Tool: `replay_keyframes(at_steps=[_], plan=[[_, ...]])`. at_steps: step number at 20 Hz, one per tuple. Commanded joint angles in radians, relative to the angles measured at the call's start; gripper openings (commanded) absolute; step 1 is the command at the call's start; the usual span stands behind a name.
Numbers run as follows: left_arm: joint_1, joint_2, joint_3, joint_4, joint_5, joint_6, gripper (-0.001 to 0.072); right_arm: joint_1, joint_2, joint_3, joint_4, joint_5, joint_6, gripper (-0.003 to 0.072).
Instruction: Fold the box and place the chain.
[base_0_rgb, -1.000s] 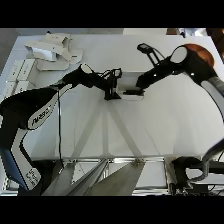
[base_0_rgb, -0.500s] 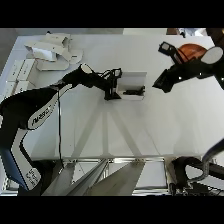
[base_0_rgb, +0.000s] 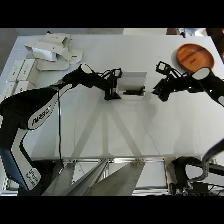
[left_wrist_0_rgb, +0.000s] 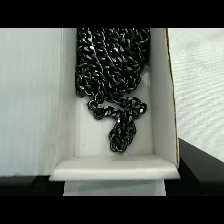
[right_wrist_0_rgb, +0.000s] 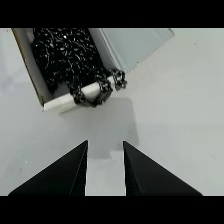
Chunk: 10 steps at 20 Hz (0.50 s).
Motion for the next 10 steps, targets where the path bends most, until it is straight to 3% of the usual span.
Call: replay_keyframes(at_steps=[1,10], plan=[[0.001,0.0,0.001,0.0,0.0,0.0,0.0439,-0.002,-0.062,-0.01,0.133,-0.045,-0.152,0.0259],[0.001,0.0,0.001,0.0,0.0,0.0,0.0438,0.046,-0.129,-0.01,0.222,-0.058,-0.242,0.0247]])
